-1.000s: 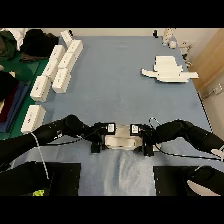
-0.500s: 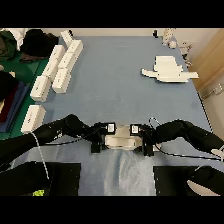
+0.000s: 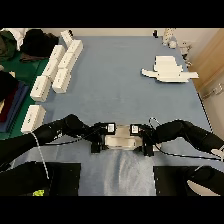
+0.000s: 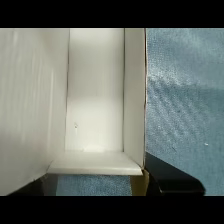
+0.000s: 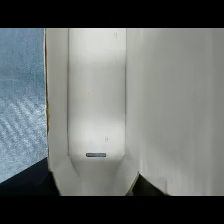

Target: Fold the box.

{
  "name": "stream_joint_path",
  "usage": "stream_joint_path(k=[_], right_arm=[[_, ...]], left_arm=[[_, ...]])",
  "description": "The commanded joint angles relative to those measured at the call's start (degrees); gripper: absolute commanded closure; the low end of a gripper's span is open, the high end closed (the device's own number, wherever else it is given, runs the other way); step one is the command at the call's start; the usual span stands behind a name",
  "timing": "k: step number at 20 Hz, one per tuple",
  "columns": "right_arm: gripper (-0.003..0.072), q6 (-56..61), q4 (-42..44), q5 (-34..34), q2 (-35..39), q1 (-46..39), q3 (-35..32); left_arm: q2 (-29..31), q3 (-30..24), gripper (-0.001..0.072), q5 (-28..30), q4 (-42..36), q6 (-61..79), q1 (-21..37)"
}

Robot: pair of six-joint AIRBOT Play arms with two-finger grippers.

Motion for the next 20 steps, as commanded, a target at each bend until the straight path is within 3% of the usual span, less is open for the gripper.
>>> stream_joint_path(k=[1, 2, 6, 10, 13, 14, 15, 16, 17, 19, 20], right_arm=[[0.004, 0.52, -0.31, 1.77, 0.02, 0.02, 0.13], [-0.0034, 2.97, -1.25, 1.66, 0.26, 0.02, 0.42], [-0.0034, 20.24, -14.32, -2.38, 3.72, 0.0, 3.74], [-0.0034, 37.92, -27.43, -16.02, 9.22, 0.0, 7.74], [-0.0021, 59.84, -26.69, -26.86, 13.18, 0.02, 10.34], [0.004, 67.04, -23.08, -28.33, 14.29, 0.02, 10.88], [0.0202, 72.02, -17.79, -28.26, 15.17, 0.02, 10.97], [0.0425, 74.75, -10.45, -26.53, 15.54, 0.02, 10.82], [0.0551, 74.99, -3.15, -23.71, 15.45, 0.09, 10.69], [0.0683, 75.01, 4.68, -12.79, 14.97, 2.03, 10.64], [0.0683, 75.32, 5.2, -5.53, 14.47, 4.0, 10.64]], left_arm=[[0.0, -0.02, 0.0299, -0.02, 0.02, 0.02, -0.02], [0.0, -0.02, 0.0299, -0.02, 0.02, 0.02, -0.04], [0.0, -0.02, 0.0299, -0.02, 0.04, 0.02, -0.02], [0.0, -0.02, 0.0299, -0.02, 0.02, 0.02, -0.02], [0.0, -0.02, 0.0299, -0.04, 0.02, 0.02, -0.04], [0.0, -0.02, 0.0299, -0.04, 0.02, 0.02, -0.02], [0.0, -0.02, 0.0299, -0.02, 0.02, 0.02, -0.04], [0.0, -0.02, 0.0299, -0.04, 0.02, 0.02, -0.02], [0.0, -0.02, 0.0299, -0.02, 0.02, 0.02, -0.02], [0.0, -0.02, 0.0299, -0.02, 0.02, 0.02, -0.04], [0.0, -0.02, 0.0299, -0.04, 0.02, 0.02, -0.04]])
